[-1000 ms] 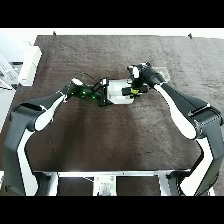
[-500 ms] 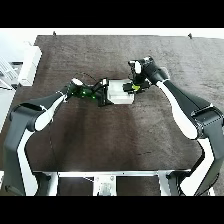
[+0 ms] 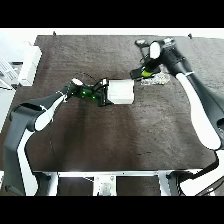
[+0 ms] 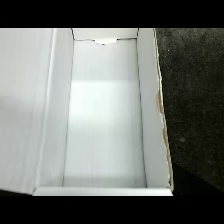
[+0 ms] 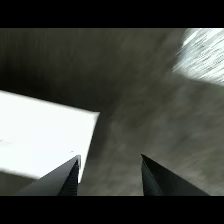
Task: Fold the box and place the chain.
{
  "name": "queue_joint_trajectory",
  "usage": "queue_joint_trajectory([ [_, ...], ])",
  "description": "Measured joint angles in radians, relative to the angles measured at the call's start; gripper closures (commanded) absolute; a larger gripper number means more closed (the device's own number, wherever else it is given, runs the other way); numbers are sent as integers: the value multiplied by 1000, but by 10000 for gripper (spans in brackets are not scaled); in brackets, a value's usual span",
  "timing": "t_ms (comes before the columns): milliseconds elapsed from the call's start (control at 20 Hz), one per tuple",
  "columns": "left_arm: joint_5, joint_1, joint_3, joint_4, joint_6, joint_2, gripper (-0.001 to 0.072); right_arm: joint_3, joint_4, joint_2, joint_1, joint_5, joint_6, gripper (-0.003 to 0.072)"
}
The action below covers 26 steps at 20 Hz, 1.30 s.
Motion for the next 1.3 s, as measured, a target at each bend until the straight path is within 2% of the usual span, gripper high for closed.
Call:
queue_joint_trajectory([
  [150, 0, 0, 0, 0, 0, 0, 183, 1, 31, 4, -93, -104, -24, 260],
  [450, 1, 0, 0, 0, 0, 0, 182, 0, 233, -136, -267, -231, -157, 278],
  [900, 3, 0, 0, 0, 0, 0, 183, 2, 394, -253, -315, -310, -281, 301],
  [950, 3, 0, 0, 0, 0, 0, 183, 2, 407, -261, -315, -312, -285, 322],
  [1000, 4, 0, 0, 0, 0, 0, 183, 2, 419, -267, -315, -312, -290, 375],
  [1100, 5, 0, 0, 0, 0, 0, 182, 3, 433, -277, -313, -312, -299, 630],
  [1150, 5, 0, 0, 0, 0, 0, 183, 4, 438, -280, -309, -308, -306, 681],
  [1300, 6, 0, 0, 0, 0, 0, 182, 26, 446, -274, -306, -288, -317, 683],
])
